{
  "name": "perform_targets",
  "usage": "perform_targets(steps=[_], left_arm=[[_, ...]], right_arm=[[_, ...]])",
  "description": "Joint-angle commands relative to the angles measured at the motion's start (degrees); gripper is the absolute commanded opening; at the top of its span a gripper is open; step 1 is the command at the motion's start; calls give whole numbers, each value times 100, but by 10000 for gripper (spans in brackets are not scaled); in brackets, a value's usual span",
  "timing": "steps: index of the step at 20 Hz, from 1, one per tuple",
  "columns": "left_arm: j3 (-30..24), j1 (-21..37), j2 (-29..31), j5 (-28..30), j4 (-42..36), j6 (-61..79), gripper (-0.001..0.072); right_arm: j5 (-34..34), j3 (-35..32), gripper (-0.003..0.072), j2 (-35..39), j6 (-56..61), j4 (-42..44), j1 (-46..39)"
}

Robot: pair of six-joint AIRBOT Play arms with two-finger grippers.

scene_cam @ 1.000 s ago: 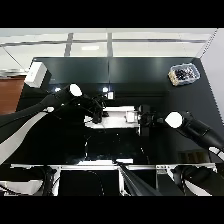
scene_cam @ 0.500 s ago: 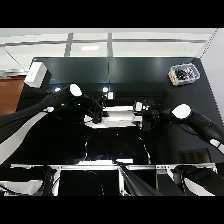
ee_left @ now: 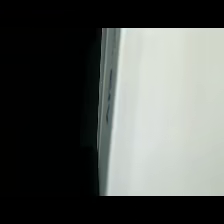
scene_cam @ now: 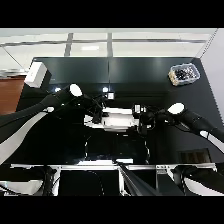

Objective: Fold the box and place the chain.

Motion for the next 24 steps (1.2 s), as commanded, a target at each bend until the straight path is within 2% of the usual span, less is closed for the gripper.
perform_targets(steps=[1, 3, 11, 15, 24], left_arm=[[2, -2, -2, 15, -4, -17, 26], [2, -2, -2, 13, -7, -17, 26], [2, -2, -2, 13, -7, -17, 26], [2, -2, -2, 13, -7, -17, 26], [2, -2, -2, 15, -7, -17, 26]], right_arm=[[61, 52, 695, -234, 313, -337, 42], [-94, 127, 695, -315, 570, -732, 111], [-201, 168, 695, -361, 728, -767, 149], [-457, 197, 695, -420, 1082, -1209, 407], [-407, 199, 694, -420, 1071, -1198, 389]])
